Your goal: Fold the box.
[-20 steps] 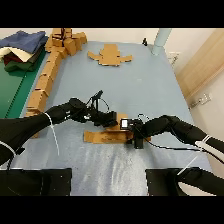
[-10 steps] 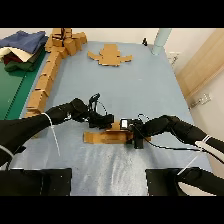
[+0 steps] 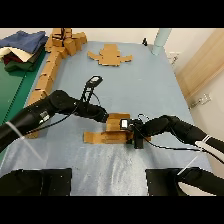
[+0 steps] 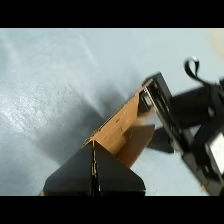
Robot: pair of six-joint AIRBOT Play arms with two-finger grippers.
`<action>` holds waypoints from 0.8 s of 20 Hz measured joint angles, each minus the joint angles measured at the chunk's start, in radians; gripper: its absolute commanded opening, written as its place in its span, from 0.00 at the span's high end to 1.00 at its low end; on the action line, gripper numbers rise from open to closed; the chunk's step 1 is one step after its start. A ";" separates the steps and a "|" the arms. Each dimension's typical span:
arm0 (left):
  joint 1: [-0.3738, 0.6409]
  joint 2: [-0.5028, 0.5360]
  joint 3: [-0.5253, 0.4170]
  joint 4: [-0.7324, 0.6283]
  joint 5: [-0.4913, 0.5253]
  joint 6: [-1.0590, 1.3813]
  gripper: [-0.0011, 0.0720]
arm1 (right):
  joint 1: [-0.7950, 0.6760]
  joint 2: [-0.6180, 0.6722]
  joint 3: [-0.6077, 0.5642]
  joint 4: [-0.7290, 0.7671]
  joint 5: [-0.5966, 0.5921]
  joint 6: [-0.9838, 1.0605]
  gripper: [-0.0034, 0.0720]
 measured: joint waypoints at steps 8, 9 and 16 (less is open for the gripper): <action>-0.072 0.200 -0.183 0.047 -0.043 0.329 0.29 | 0.000 0.000 0.000 0.000 0.000 0.000 0.28; -0.063 0.204 -0.206 0.041 -0.045 0.375 0.03 | 0.000 0.000 0.000 0.000 0.000 0.000 0.28; 0.043 0.102 -0.293 -0.119 -0.036 0.895 0.03 | 0.000 0.000 0.000 0.000 0.000 0.000 0.28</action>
